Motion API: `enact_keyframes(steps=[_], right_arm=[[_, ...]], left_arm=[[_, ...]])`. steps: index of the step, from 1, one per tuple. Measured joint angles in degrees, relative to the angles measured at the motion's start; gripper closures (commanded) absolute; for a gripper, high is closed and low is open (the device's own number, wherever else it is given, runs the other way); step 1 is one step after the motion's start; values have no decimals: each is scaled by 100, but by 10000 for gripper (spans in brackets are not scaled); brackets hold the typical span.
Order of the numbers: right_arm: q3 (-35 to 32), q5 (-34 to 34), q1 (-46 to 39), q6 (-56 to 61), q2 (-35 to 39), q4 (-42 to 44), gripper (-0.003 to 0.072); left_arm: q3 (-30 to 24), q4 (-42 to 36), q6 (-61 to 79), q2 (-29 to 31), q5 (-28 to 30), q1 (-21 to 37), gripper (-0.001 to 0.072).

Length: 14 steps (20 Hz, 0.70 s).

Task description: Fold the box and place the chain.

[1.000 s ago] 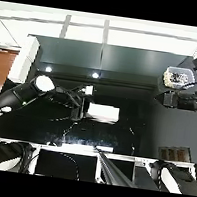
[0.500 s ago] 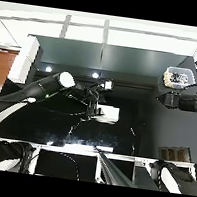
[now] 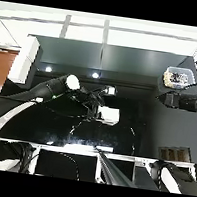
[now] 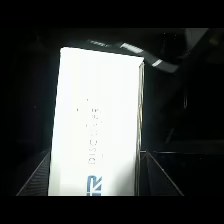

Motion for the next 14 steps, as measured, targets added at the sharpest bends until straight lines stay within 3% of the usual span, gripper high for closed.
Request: enact_keyframes(steps=[6,7,8,9,14], right_arm=[[0,-11,0,-4,0,-4,676],[0,-11,0,-4,0,-4,676],[0,-11,0,-4,0,-4,676],[0,-11,0,-4,0,-4,676],[0,-33,-2,-2,0,-4,676]], left_arm=[[0,389,2,-109,573,-413,-3],[0,428,0,-144,654,-466,44],[0,472,0,-175,741,-514,238],[2,516,2,-195,787,-542,373],[4,1014,-527,-72,581,-398,375]])
